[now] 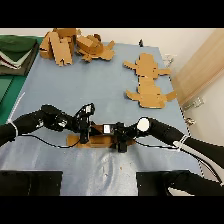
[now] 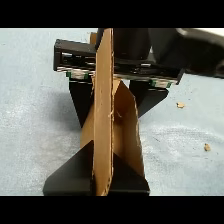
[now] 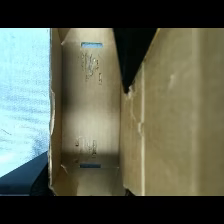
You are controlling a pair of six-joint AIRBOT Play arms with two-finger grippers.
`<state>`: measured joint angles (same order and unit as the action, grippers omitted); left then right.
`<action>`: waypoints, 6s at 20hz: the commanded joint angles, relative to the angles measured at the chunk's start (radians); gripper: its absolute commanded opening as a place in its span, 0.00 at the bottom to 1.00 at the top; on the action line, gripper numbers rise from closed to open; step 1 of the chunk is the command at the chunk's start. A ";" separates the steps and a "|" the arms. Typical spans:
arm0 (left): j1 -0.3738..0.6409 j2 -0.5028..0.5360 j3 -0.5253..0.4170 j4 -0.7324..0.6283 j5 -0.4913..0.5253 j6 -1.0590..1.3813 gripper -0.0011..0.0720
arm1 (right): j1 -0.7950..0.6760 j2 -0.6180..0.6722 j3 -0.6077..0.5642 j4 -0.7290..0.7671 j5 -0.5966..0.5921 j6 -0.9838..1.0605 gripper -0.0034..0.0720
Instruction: Fold the box.
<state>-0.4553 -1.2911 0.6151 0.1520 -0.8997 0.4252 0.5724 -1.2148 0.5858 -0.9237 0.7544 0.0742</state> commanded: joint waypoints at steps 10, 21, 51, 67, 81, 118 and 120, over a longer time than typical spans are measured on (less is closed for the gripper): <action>0.010 0.001 0.001 0.010 0.032 -0.143 0.59 | 0.001 0.011 0.001 -0.016 -0.029 0.024 0.64; 0.211 0.172 0.001 0.356 -0.218 -0.607 0.59 | 0.001 0.011 0.001 -0.016 -0.029 0.024 0.64; 0.045 0.021 0.040 -0.021 0.155 -1.307 0.03 | 0.001 0.011 0.001 -0.015 -0.030 0.034 0.64; 0.006 0.022 0.090 -0.026 -0.076 -1.306 0.03 | 0.001 0.040 0.001 -0.049 -0.029 0.165 0.78; 0.006 0.021 0.090 -0.009 -0.045 -1.304 0.03 | 0.010 0.096 -0.029 -0.030 -0.058 0.203 0.78; 0.211 0.021 0.120 0.095 -0.549 -1.132 0.03 | 0.015 0.038 -0.030 -0.015 0.061 -0.016 0.78; 0.195 0.022 0.120 0.095 -0.562 -1.157 0.03 | 0.015 0.038 -0.030 -0.015 0.058 -0.016 0.78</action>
<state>-0.2501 -1.2694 0.7345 0.2428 -1.3933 -0.7082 0.5873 -1.1767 0.5560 -0.9360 0.8062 0.0662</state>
